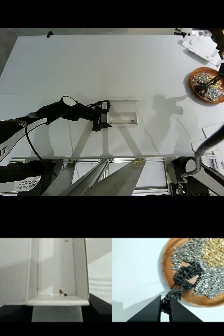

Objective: Fold the box and place the chain.

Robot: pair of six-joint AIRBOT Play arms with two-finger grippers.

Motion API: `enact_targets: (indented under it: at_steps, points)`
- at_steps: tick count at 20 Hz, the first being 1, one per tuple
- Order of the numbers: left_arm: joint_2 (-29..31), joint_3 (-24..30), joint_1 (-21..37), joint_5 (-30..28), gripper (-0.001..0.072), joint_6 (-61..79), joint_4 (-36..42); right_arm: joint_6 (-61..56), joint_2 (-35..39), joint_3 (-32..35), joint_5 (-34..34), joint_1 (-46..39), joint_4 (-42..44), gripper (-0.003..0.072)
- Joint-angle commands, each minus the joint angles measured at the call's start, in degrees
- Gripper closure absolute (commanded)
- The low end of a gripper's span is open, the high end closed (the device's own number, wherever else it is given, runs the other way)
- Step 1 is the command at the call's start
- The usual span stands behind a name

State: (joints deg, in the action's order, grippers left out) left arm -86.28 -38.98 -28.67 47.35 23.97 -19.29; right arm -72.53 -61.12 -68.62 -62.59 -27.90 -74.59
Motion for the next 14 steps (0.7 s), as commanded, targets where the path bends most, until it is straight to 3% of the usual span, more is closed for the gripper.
enact_targets:
  at_steps: [1, 9, 14]
  points:
    - [0.04, -0.02, 0.0, 0.0, 0.0384, 0.02, 0.0, 1.05, 9.84, 0.11, -6.75, 0.0, 4.37, 0.0672]
    - [0.04, -0.02, 0.0, -0.02, 0.0384, 0.02, -0.02, 1.03, 24.63, 2.32, -15.13, 0.24, 20.68, 0.0673]
    - [0.04, -0.02, 0.0, 0.0, 0.0384, 0.02, 0.0, -2.08, 34.82, 17.18, -14.82, 10.71, 20.94, 0.0673]
